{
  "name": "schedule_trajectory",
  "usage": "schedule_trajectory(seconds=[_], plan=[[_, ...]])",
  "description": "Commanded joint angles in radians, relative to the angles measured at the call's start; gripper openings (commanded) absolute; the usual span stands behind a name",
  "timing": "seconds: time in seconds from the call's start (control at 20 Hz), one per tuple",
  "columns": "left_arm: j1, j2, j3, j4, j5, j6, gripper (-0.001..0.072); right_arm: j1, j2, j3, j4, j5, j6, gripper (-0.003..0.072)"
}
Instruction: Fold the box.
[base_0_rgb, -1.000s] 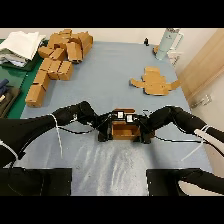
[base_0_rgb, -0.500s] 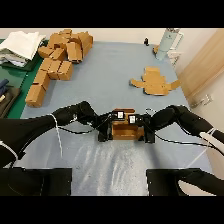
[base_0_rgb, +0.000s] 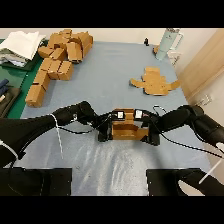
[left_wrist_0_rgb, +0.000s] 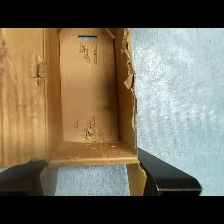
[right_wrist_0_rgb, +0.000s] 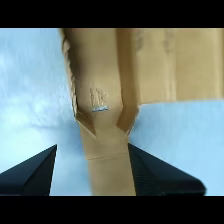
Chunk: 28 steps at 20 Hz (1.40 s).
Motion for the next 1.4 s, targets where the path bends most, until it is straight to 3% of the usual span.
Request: schedule_trajectory(seconds=[0.0, 0.15, 0.4, 0.5, 0.6, 0.65, 0.7, 0.75, 1.1, 1.35], plan=[[0.000, 0.000, 0.000, 0.000, 0.000, 0.000, 0.0414, 0.000, 0.066, 0.001, 0.113, -0.061, 0.388, 0.0714], [0.000, 0.000, 0.000, 0.000, 0.000, 0.000, 0.0414, 0.003, 0.072, 0.001, 0.315, -0.063, 0.717, 0.0713], [0.000, 0.000, 0.000, 0.000, 0.000, 0.000, 0.0414, 0.009, 0.068, 0.001, 0.338, 0.079, 0.993, 0.0711], [0.000, 0.000, 0.000, 0.000, 0.000, 0.000, 0.0414, 0.009, 0.061, 0.002, 0.400, 0.082, 1.151, 0.0701], [0.000, 0.000, 0.000, 0.000, 0.000, 0.000, 0.0414, 0.023, 0.032, 0.001, 0.393, 0.092, 1.176, 0.0665], [0.000, 0.000, 0.000, 0.000, 0.000, 0.000, 0.0414, 0.023, 0.008, 0.002, 0.398, 0.114, 1.188, 0.0484], [0.000, 0.000, 0.000, 0.000, 0.000, 0.000, 0.0414, 0.023, -0.013, 0.005, 0.397, 0.140, 1.187, 0.0095], [0.000, 0.000, 0.000, 0.000, 0.000, 0.000, 0.0414, 0.023, -0.032, 0.011, 0.395, 0.182, 1.186, 0.0003], [0.000, 0.000, 0.000, 0.000, 0.000, 0.000, 0.0414, -0.013, -0.266, 0.164, 0.385, 0.250, 1.022, 0.0002], [0.000, 0.000, 0.000, 0.000, 0.000, 0.000, 0.0414, 0.016, -0.450, 0.177, 0.388, 0.242, 0.918, 0.0002]])
